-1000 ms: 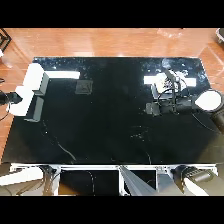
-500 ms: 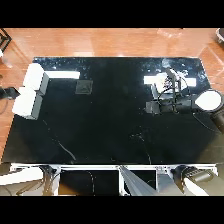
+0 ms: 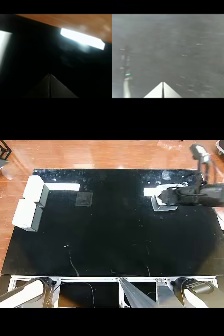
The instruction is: Fold the box and place the chain.
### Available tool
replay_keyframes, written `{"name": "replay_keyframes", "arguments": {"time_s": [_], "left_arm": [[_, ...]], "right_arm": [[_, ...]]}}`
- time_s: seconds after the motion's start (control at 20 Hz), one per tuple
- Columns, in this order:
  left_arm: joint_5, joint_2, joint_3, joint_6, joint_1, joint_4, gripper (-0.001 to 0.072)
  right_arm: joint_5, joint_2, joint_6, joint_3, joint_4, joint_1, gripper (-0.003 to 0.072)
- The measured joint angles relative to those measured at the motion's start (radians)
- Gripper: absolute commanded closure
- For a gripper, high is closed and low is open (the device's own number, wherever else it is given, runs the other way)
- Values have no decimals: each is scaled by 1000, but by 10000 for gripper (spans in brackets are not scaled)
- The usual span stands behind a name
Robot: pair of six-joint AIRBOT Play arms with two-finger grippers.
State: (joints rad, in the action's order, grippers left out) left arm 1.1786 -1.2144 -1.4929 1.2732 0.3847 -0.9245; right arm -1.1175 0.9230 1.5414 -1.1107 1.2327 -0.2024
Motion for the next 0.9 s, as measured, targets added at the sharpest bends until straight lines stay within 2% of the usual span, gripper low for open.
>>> {"name": "replay_keyframes", "arguments": {"time_s": [0.1, 0.2, 0.35, 0.5, 0.65, 0.9], "left_arm": [[19, 84, 70, 19, -145, -68, 690], [-27, 209, 222, 55, -303, -149, 690], [-171, 411, 512, 109, -469, -259, 690], [-286, 561, 750, 143, -547, -369, 689], [-327, 621, 849, 170, -568, -428, 688], [-379, 651, 898, 186, -578, -463, 688]], "right_arm": [[-50, -45, 58, -21, 122, -20, 667], [-65, -112, 116, 28, 215, -60, 667], [-30, -224, 269, 204, 357, -116, 666], [40, -283, 394, 354, 458, -137, 667], [109, -306, 453, 419, 515, -146, 667], [151, -317, 487, 451, 546, -150, 667]]}}
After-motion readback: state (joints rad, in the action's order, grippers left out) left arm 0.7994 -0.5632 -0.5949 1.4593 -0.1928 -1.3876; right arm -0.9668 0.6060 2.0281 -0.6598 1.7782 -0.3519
